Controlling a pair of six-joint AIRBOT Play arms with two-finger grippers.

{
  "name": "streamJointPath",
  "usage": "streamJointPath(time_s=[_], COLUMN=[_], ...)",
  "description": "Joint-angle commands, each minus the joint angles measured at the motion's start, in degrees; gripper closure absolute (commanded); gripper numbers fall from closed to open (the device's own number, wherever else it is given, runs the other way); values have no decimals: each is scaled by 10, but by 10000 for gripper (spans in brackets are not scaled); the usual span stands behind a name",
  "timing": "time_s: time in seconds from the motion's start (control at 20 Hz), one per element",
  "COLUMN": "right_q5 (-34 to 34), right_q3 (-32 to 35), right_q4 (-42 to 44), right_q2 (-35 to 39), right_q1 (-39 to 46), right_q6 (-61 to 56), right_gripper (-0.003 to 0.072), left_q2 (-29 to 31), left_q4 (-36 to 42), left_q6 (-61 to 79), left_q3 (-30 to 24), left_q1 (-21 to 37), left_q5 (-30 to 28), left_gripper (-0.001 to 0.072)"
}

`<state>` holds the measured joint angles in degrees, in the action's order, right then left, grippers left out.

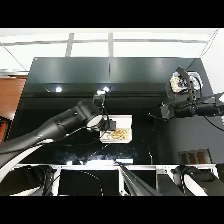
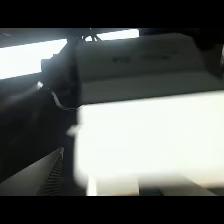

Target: Fold the box and place the chain.

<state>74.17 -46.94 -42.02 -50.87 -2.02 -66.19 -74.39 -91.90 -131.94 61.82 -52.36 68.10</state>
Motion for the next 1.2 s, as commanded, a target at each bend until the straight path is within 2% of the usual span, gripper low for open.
streamJointPath(time_s=[0.0,0.05,0.15,0.25,0.3,0.35,0.45,0.5,0.6,0.75,0.9,1.15], right_q5=[11,14,20,26,26,28,33,36,40,52,57,55], right_q3=[0,0,0,0,0,0,0,0,0,0,0,0], right_q4=[-3,-3,-2,-2,0,2,2,2,2,2,2,2], right_q2=[4,4,4,4,4,4,4,4,4,4,4,4], right_q1=[11,11,11,11,11,11,11,11,11,11,11,11], right_q6=[0,0,0,-13,-31,-44,-53,-57,-63,-73,-86,-86], right_gripper=[303,303,303,303,303,303,303,303,303,303,303,303], left_q2=[80,110,181,242,266,286,293,287,269,242,213,162], left_q4=[-43,-43,-26,60,148,280,524,605,634,630,629,617], left_q6=[196,255,304,326,366,459,715,827,966,1237,1355,1461], left_q3=[-3,-18,-71,-145,-190,-246,-336,-372,-405,-407,-406,-402], left_q1=[8,24,92,192,243,293,360,380,387,384,382,382], left_q5=[61,71,56,4,-37,-82,-115,-118,-151,-162,-199,-171], left_gripper=[197,197,197,197,196,195,172,-11,-6,-5,-4,-1])
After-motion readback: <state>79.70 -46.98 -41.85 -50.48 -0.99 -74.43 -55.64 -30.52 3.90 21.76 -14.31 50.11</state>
